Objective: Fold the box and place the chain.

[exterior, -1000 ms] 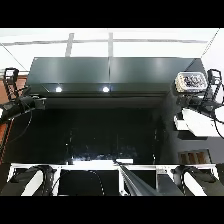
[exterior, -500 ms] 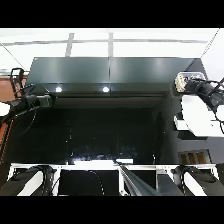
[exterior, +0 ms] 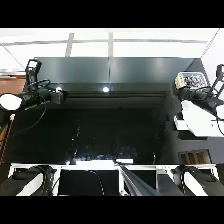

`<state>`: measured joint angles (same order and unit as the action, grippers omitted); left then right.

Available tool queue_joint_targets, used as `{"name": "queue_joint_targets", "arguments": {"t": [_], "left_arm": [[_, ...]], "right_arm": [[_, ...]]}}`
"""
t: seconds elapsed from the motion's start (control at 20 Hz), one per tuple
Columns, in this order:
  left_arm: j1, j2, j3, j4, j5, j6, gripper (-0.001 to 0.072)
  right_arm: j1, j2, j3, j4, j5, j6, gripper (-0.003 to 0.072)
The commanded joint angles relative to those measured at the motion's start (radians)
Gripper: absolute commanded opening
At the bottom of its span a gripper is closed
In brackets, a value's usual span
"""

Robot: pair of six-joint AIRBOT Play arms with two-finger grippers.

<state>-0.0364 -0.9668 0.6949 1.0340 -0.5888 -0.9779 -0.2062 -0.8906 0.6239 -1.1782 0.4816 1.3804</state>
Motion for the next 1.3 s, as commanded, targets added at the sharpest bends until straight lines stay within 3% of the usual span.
{"name": "queue_joint_targets", "arguments": {"t": [0.0,0.1,0.25,0.35,0.5,0.7,0.9,0.95,1.0,1.05,1.15,1.25], "left_arm": [[-0.021,-0.002,0.010,0.104,-0.026,-0.137,0.0715],[-0.011,-0.002,0.010,0.195,-0.038,-0.240,0.0715],[-0.008,-0.003,0.010,0.223,-0.074,-0.287,0.0715],[-0.008,-0.004,0.010,0.223,-0.094,-0.286,0.0715],[-0.008,-0.006,0.010,0.222,-0.100,-0.286,0.0714],[-0.008,-0.007,0.009,0.222,-0.106,-0.287,0.0713],[-0.009,-0.006,0.009,0.215,-0.108,-0.287,0.0713],[-0.008,-0.006,0.009,0.215,-0.108,-0.287,0.0713],[-0.009,-0.006,0.009,0.215,-0.108,-0.287,0.0713],[-0.008,-0.006,0.009,0.215,-0.107,-0.286,0.0713],[-0.008,-0.006,0.009,0.215,-0.108,-0.286,0.0713],[-0.008,-0.006,0.009,0.215,-0.108,-0.286,0.0713]], "right_arm": [[-0.205,-0.050,0.074,-0.370,0.140,0.211,0.0720],[-0.414,-0.143,0.171,-0.443,0.176,0.230,0.0720],[-0.686,-0.348,0.385,-0.389,0.417,0.259,0.0720],[-0.769,-0.469,0.521,-0.299,0.554,0.132,0.0720],[-0.791,-0.616,0.638,-0.270,0.697,-0.036,0.0720],[-0.765,-0.745,0.690,-0.063,0.736,-0.326,0.0719],[-0.731,-0.777,0.691,-0.072,0.755,-0.420,0.0717],[-0.730,-0.776,0.691,-0.072,0.761,-0.420,0.0657],[-0.730,-0.776,0.693,-0.072,0.780,-0.420,0.0484],[-0.730,-0.775,0.696,-0.074,0.807,-0.420,0.0458],[-0.727,-0.770,0.710,-0.072,0.875,-0.420,0.0191],[-0.716,-0.751,0.714,-0.050,0.950,-0.425,0.0020]]}}
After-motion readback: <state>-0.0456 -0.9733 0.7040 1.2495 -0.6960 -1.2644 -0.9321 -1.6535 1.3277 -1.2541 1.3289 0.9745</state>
